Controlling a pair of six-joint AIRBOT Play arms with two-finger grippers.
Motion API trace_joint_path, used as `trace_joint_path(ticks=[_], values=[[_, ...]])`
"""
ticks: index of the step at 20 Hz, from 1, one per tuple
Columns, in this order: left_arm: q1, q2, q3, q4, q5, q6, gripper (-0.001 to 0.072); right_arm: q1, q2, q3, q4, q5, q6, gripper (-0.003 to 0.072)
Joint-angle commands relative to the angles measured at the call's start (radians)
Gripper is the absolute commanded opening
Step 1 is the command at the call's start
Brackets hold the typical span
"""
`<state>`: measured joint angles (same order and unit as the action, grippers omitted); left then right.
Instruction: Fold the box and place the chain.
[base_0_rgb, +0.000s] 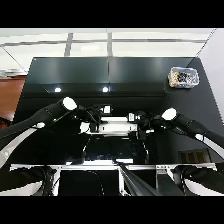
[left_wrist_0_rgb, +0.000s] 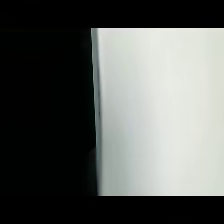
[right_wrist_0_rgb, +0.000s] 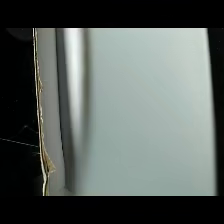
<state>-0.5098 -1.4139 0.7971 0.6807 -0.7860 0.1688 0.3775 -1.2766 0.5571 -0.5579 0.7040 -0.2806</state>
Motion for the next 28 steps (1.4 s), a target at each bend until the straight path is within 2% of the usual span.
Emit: trace_joint_path(ticks=[1, 2, 5, 6, 8, 10, 12, 13, 14, 15, 17, 18, 20, 23, 25, 28], values=[[0.001, 0.008, 0.001, 0.000, -0.001, -0.023, 0.0306, 0.001, -0.001, 0.001, 0.000, -0.002, 0.000, 0.0472], [0.005, 0.021, 0.001, 0.000, -0.002, -0.052, 0.0421, 0.001, -0.001, 0.001, 0.000, -0.002, 0.000, 0.0472], [0.020, 0.102, 0.001, 0.054, -0.008, -0.147, 0.0667, 0.000, 0.000, 0.001, 0.000, -0.002, 0.000, 0.0472], [0.027, 0.140, 0.001, 0.107, -0.012, -0.212, 0.0695, 0.000, -0.001, 0.001, 0.000, -0.002, 0.000, 0.0472], [0.050, 0.231, 0.001, 0.259, -0.048, -0.400, 0.0695, 0.000, 0.000, 0.001, 0.000, -0.002, 0.000, 0.0470], [0.077, 0.331, 0.001, 0.415, -0.150, -0.649, 0.0695, 0.000, 0.000, 0.001, 0.000, -0.002, 0.000, 0.0464], [0.095, 0.415, 0.000, 0.475, -0.285, -0.903, 0.0691, 0.001, 0.000, 0.001, 0.000, -0.002, 0.000, 0.0231], [0.099, 0.439, 0.000, 0.469, -0.337, -1.007, 0.0598, 0.001, 0.000, 0.001, 0.000, -0.002, 0.000, 0.0232], [0.098, 0.449, -0.004, 0.421, -0.353, -1.095, 0.0255, 0.001, -0.001, 0.001, 0.000, -0.002, 0.000, 0.0233], [0.096, 0.448, -0.019, 0.297, -0.350, -1.119, 0.0028, 0.000, 0.000, 0.001, 0.000, -0.002, 0.000, 0.0233], [0.062, 0.434, -0.077, 0.042, -0.281, -1.018, 0.0029, 0.000, -0.001, 0.001, 0.002, -0.002, 0.000, 0.0233], [0.034, 0.420, -0.111, -0.052, -0.211, -0.951, 0.0029, 0.000, 0.000, 0.001, 0.003, -0.002, 0.000, 0.0232], [-0.014, 0.382, -0.151, -0.145, -0.050, -0.854, 0.0029, 0.000, 0.000, 0.001, 0.003, -0.002, 0.000, 0.0233], [-0.061, 0.338, -0.153, -0.140, 0.197, -0.689, 0.0029, 0.000, 0.000, 0.001, 0.003, -0.002, 0.000, 0.0232], [-0.064, 0.303, -0.153, -0.140, 0.356, -0.664, 0.0030, 0.000, 0.000, 0.001, 0.003, -0.002, 0.000, 0.0233], [-0.061, 0.225, -0.150, -0.091, 0.452, -0.662, 0.0030, 0.000, 0.000, 0.001, 0.003, -0.002, 0.000, 0.0232]])
